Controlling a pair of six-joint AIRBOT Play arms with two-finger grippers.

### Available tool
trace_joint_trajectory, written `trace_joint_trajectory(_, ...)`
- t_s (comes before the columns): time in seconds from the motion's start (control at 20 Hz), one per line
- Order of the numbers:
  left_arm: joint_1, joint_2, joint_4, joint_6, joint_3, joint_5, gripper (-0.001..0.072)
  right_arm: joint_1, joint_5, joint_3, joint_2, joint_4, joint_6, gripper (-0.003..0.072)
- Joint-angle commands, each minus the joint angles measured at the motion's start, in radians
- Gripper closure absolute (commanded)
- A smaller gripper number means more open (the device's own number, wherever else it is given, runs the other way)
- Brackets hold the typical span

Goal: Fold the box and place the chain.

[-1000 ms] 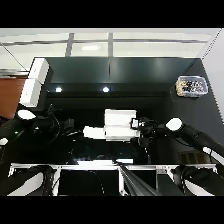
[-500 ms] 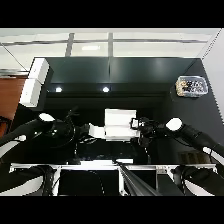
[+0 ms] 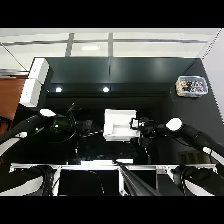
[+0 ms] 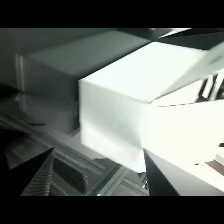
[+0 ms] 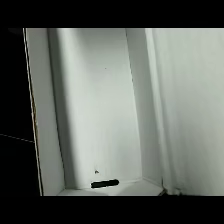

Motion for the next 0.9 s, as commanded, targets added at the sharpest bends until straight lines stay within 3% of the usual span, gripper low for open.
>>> trace_joint_trajectory(0.0, -0.005, 0.0, -0.005, 0.01, 0.045, -0.023, 0.0071, 0.0, 0.0, 0.001, 0.0, 0.0, 0.0, 0.0526)
trace_joint_trajectory(0.3, -0.097, 0.0, 0.082, -0.132, 0.109, 0.024, 0.0073, 0.0, 0.0, 0.001, 0.0, 0.0, 0.0, 0.0526)
trace_joint_trajectory(0.6, -0.295, 0.0, 0.476, -0.622, 0.257, 0.142, 0.0081, 0.0, 0.0, 0.001, 0.0, 0.0, 0.0, 0.0526)
trace_joint_trajectory(0.85, -0.365, -0.001, 0.645, -0.79, 0.307, 0.137, 0.0081, 0.0, 0.0, 0.001, 0.0, 0.0, 0.0, 0.0526)
